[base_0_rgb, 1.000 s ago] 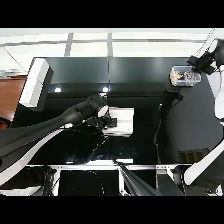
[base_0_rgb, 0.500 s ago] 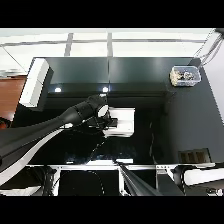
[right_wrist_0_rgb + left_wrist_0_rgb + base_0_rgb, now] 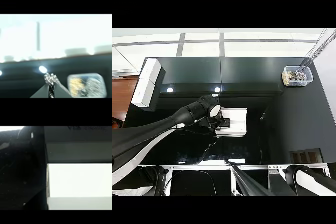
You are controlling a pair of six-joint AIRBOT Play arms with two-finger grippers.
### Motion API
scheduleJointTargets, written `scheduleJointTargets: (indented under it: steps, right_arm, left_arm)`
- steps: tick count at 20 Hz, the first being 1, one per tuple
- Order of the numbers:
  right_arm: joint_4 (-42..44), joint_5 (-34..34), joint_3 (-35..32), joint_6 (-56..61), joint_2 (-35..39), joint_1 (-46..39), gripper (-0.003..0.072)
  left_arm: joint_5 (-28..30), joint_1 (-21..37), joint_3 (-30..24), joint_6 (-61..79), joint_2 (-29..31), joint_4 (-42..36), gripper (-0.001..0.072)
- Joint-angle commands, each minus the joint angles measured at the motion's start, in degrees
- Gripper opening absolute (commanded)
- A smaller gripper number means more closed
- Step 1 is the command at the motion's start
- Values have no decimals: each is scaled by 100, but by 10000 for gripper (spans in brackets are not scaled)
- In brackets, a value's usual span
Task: Fold the box and place the chain.
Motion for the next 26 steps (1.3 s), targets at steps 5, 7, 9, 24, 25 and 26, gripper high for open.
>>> scheduleJointTargets:
  steps: [5, 7, 9, 24, 25, 26]
  right_arm:
    - [1167, 442, -190, -136, 968, 507, 12]
    - [1200, 367, -367, -378, 1200, 911, 11]
    - [1202, 822, -522, -382, 1353, 1088, 12]
    - [2837, 1193, -3530, -461, 1832, 1314, 12]
    - [2957, 1003, -3814, -450, 1832, 1408, 12]
    - [3091, 855, -4050, -450, 1825, 1552, 12]
  left_arm:
    - [15, -2, 0, -2, 2, 0, 32]
    - [0, -2, 0, -2, 2, 0, 31]
    - [4, -2, 0, -2, 2, 2, 31]
    - [2, 0, 0, 0, 2, 4, 32]
    - [4, -2, 0, 0, 2, 2, 31]
    - [4, -2, 0, -2, 2, 2, 31]
